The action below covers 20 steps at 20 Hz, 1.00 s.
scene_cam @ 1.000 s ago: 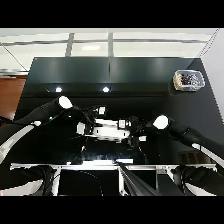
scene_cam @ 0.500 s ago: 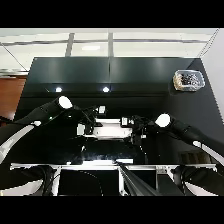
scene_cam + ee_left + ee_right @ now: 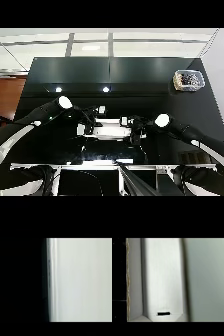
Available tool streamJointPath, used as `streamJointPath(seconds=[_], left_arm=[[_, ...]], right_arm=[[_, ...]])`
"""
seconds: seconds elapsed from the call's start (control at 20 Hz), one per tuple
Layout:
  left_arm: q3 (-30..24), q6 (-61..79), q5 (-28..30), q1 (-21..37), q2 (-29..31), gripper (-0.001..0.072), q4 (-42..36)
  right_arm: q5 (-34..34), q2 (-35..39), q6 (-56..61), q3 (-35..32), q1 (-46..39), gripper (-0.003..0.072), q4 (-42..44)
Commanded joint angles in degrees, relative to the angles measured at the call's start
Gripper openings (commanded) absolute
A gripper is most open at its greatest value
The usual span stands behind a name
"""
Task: Fold the box and place the chain.
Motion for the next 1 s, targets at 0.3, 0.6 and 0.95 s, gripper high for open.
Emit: streamJointPath(seconds=[0.3, 0.6, 0.95], left_arm=[[0.0, 0.0, 0.0, 0.0, 0.0, 0.0032, 0.0], [0.9, -4.9, 0.0, 0.0, 2.1, 0.0420, 1.0], [1.8, -34.6, -5.1, 1.8, 14.1, 0.0638, 26.2]], right_arm=[[-0.2, -0.4, 0.2, 0.0, 0.2, 0.0411, -0.7], [-0.2, -0.4, 0.2, 0.0, 0.2, 0.0411, -0.7], [-0.2, -0.4, 0.2, 0.0, 0.2, 0.0411, -0.7]])
